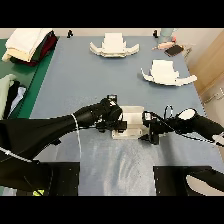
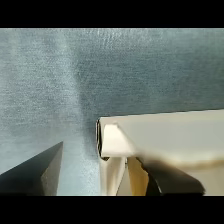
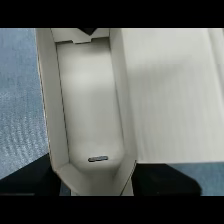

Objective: Fold the box.

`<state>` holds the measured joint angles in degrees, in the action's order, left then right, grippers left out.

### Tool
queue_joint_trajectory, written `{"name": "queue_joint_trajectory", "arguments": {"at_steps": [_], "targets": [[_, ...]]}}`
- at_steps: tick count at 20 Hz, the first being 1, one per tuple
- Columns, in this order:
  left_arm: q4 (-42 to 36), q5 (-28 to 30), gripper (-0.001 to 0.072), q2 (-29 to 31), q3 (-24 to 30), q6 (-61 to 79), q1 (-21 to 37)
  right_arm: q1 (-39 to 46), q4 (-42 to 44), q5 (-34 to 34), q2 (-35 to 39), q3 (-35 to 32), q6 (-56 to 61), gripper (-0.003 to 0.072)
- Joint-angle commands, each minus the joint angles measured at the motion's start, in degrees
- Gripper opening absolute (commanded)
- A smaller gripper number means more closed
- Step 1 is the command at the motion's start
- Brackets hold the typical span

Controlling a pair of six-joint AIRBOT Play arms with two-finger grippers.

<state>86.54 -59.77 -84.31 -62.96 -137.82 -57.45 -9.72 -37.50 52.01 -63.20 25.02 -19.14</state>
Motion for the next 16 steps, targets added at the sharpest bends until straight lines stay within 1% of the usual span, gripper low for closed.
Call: {"name": "queue_joint_trajectory", "arguments": {"at_steps": [1,7,8,9,10,16], "targets": [[0.3,-1.3,0.0580,-1.6,-1.2,-0.2,-0.1,0.0,0.0,0.0,0.0,0.0,0.0,0.0513],[0.3,-0.2,0.0579,-1.8,-1.2,-0.2,-0.1,0.0,0.0,0.0,0.0,0.0,0.0,0.0513],[0.3,-0.3,0.0557,-1.8,-1.2,-1.0,-0.1,0.0,0.0,0.0,0.0,0.0,0.0,0.0513],[0.2,-0.2,0.0247,-1.8,-1.2,-1.7,-0.2,0.0,0.0,0.0,0.0,0.0,0.0,0.0513],[0.3,-0.2,0.0015,-1.8,-1.2,-1.1,-0.4,0.0,0.0,0.0,0.0,0.0,0.0,0.0513],[-0.1,-0.5,0.0013,-1.8,-1.3,-1.6,-1.2,0.0,0.0,0.0,0.0,0.0,0.0,0.0513]]}}
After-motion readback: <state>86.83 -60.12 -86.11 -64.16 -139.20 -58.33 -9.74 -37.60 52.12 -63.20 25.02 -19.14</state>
